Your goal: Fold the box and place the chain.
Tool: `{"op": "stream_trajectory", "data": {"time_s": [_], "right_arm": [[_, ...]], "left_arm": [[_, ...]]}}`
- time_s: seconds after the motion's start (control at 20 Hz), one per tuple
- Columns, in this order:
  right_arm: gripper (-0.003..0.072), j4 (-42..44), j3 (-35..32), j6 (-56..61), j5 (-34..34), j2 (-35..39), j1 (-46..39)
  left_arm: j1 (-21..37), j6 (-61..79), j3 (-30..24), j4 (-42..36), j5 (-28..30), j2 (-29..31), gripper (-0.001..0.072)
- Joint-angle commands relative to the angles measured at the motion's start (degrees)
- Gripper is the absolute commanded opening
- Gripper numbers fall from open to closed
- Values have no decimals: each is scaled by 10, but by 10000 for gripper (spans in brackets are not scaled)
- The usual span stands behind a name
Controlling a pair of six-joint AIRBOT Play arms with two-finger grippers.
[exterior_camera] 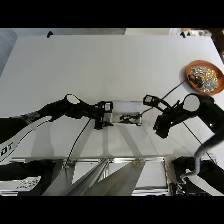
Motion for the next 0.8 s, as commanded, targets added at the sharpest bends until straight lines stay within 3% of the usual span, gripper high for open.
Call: {"op": "stream_trajectory", "data": {"time_s": [0.0, 0.1, 0.15, 0.3, 0.5, 0.6, 0.75], "right_arm": [[147, 55, -44, -79, -94, 9, -3], [439, 106, -67, -213, -129, 9, 3], [451, 119, -80, -298, -132, 9, 8], [337, 124, -120, -409, -182, 9, 21], [337, 147, -138, -413, -278, 9, 22], [294, 182, -138, -418, -301, 8, 22], [293, 211, -138, -446, -306, 3, 22]], "left_arm": [[0, 0, 0, 0, 0, 0, 273], [0, 0, 0, 0, 0, 0, 273], [0, 0, 0, 0, 0, 0, 273], [0, 0, 0, 0, 0, 0, 273], [0, 0, 0, 0, 0, 0, 273], [0, 0, 0, 0, 0, 0, 273], [0, 0, 0, 0, 0, 0, 273]]}}
